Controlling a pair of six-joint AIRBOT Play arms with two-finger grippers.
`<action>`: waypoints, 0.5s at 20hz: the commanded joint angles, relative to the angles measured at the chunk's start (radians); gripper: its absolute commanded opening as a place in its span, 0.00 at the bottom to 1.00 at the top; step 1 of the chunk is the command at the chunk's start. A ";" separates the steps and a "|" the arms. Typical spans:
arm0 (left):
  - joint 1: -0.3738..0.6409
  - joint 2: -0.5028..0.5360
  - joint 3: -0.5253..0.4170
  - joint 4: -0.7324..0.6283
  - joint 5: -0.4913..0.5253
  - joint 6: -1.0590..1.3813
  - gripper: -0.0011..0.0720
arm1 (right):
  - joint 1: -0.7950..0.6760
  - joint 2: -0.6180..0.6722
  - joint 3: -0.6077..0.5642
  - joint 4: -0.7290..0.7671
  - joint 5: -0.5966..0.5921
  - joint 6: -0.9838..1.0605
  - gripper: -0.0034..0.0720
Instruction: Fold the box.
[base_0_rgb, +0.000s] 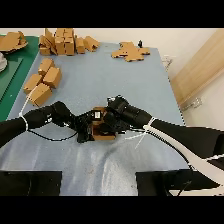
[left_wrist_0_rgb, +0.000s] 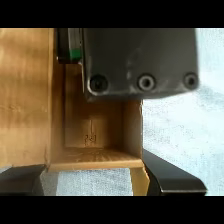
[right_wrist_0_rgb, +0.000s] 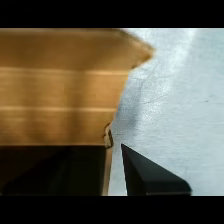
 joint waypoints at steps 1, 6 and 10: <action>0.000 0.001 0.000 0.000 0.000 0.000 0.56 | 0.001 0.040 0.002 -0.003 -0.023 -0.004 0.70; 0.000 0.001 0.000 0.000 0.000 0.000 0.56 | 0.001 0.207 0.002 -0.036 -0.135 0.000 0.52; 0.000 0.001 0.000 0.000 0.000 0.000 0.56 | -0.104 0.370 0.000 -0.050 -0.165 -0.009 0.05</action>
